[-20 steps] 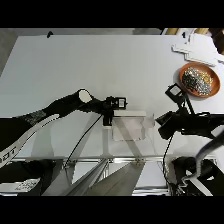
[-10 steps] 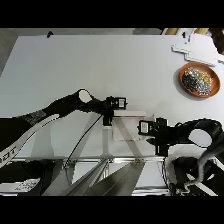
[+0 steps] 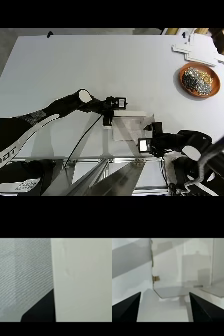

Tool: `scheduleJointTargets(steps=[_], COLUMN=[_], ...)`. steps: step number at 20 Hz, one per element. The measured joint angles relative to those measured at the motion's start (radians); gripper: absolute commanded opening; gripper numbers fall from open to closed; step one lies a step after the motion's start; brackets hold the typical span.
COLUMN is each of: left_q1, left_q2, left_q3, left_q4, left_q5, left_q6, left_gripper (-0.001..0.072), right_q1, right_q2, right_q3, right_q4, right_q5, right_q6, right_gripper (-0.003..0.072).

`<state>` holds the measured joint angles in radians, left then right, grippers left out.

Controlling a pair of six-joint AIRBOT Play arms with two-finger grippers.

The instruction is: Fold the box and place the chain.

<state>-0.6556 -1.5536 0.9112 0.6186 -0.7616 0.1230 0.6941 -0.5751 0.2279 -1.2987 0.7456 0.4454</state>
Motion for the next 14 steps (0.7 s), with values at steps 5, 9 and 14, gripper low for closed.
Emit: scheduleJointTargets(steps=[5, 9, 14], left_q1=[0.0, 0.0, 0.0], left_q2=[0.0, 0.0, 0.0], left_q3=[0.0, 0.0, 0.0], left_q4=[0.0, 0.0, 0.0], left_q5=[-0.002, -0.002, -0.002], left_q6=[0.0, 0.0, 0.0], left_gripper=[0.001, 0.001, 0.001], right_q1=[0.093, 0.092, 0.008], right_q2=[0.007, -0.041, -0.063], right_q3=[-0.066, -0.081, -0.06], right_q4=[-0.032, -0.071, -0.058], right_q5=[-0.151, -0.221, -0.259], right_q6=[-0.026, -0.031, -0.034], right_gripper=[0.0668, 0.0669, 0.0669])
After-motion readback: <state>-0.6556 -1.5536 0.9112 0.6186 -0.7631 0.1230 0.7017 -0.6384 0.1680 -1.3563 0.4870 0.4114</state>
